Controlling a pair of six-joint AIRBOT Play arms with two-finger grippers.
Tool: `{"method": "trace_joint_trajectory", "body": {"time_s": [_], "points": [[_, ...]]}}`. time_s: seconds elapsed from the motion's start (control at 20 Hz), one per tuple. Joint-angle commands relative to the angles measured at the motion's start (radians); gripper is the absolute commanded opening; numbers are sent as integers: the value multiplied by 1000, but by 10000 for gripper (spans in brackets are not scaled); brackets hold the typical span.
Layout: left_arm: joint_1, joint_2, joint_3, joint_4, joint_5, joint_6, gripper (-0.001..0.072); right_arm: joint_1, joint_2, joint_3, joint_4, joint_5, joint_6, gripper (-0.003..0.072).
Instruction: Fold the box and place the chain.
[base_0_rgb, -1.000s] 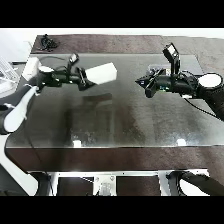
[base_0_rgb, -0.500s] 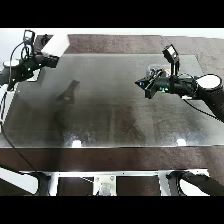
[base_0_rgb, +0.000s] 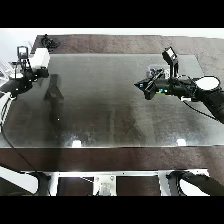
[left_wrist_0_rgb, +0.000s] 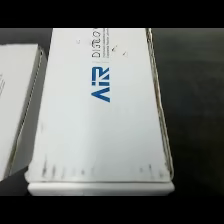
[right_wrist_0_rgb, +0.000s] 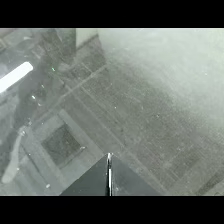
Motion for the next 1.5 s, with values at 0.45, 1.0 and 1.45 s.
{"method": "trace_joint_trajectory", "body": {"time_s": [0.45, 1.0, 1.45], "points": [[7, -103, -11, 21, 62, 13, 523, 1, 0, -1, 22, 2, 5, 3], [7, 105, -42, 31, 56, 134, 720, 0, 17, 2, 58, 16, 20, 497], [-41, 485, -207, 88, -467, 0, 13, -24, 276, -29, 28, -69, 62, 2]]}}
